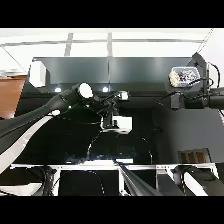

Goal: Fold the box and place the chain.

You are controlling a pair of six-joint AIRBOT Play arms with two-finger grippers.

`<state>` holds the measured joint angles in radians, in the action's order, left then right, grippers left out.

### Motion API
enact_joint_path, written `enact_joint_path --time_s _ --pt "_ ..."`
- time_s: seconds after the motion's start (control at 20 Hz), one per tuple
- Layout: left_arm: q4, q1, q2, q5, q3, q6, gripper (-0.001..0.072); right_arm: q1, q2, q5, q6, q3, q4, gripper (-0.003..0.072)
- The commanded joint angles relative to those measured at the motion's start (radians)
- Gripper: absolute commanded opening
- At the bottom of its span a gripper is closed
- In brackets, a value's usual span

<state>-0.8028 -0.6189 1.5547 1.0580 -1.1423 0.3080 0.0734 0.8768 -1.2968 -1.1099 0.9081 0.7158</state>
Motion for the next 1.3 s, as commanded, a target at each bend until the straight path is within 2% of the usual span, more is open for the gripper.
enact_joint_path --time_s 0.0,0.45,0.7,0.95,1.0,1.05,1.1,1.15,1.25 --pt "-0.001 -0.002 0.013 0.023 -0.008 0.008 0.0708 0.000 -0.001 -0.002 0.000 0.000 0.000 0.0011" --pt "-0.058 -0.049 0.012 0.021 -0.012 -0.105 0.0710 0.000 -0.001 -0.002 0.000 0.000 0.000 0.0011" --pt "-0.202 -0.097 0.015 -0.046 -0.010 -0.101 0.0710 0.000 -0.001 -0.001 0.000 0.000 0.000 0.0011" --pt "-0.256 -0.137 0.032 -0.138 -0.008 -0.031 0.0708 0.000 -0.001 -0.002 0.000 0.000 0.000 0.0011" --pt "-0.288 -0.145 0.032 -0.140 -0.010 -0.004 0.0691 0.000 -0.001 -0.002 0.000 0.000 0.000 0.0012" --pt "-0.314 -0.150 0.032 -0.135 -0.010 0.035 0.0599 0.000 -0.001 -0.002 0.000 0.000 0.000 0.0011" --pt "-0.338 -0.151 0.032 -0.124 -0.010 0.087 0.0432 0.000 -0.001 -0.001 0.000 0.000 0.000 0.0011" --pt "-0.364 -0.149 0.031 -0.109 -0.010 0.137 0.0393 0.000 -0.001 -0.001 0.000 0.000 0.000 0.0011" --pt "-0.452 -0.132 0.019 -0.086 -0.010 0.274 0.0394 0.000 -0.001 -0.002 0.000 0.000 0.000 0.0011"
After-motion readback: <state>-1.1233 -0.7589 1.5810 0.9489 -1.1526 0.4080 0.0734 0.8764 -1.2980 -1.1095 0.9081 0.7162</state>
